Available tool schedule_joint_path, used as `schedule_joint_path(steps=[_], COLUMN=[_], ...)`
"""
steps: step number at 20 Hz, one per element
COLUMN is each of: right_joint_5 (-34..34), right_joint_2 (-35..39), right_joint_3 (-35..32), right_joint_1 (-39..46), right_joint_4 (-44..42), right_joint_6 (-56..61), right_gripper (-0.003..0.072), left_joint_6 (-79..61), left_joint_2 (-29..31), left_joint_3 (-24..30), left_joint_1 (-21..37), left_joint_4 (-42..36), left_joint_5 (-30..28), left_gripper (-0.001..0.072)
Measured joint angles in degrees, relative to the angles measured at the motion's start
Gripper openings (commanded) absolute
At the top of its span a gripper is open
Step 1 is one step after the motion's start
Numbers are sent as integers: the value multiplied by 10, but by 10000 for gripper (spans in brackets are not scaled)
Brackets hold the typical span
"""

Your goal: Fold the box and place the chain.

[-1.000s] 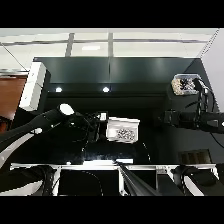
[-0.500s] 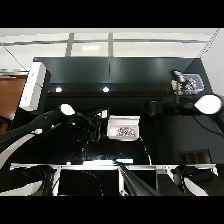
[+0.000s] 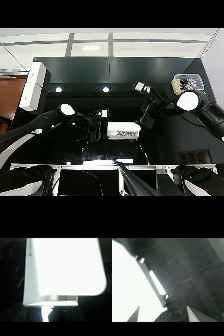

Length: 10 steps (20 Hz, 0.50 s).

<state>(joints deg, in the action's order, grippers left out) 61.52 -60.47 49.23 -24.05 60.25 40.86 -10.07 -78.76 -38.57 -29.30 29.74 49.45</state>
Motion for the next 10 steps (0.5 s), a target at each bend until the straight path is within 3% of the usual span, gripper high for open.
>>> schedule_joint_path(steps=[4, 10], right_joint_5=[43, -3], right_joint_2=[-1, -2], right_joint_3=[-2, -51], right_joint_1=[-5, -11], right_joint_4=[-16, -69], right_joint_6=[-48, -136], right_gripper=[716, 684], left_joint_6=[1, 1], left_joint_2=[0, 0], left_joint_3=[0, 0], left_joint_1=[0, 0], left_joint_4=[0, 0], left_joint_5=[0, 0], left_gripper=[464, 464])
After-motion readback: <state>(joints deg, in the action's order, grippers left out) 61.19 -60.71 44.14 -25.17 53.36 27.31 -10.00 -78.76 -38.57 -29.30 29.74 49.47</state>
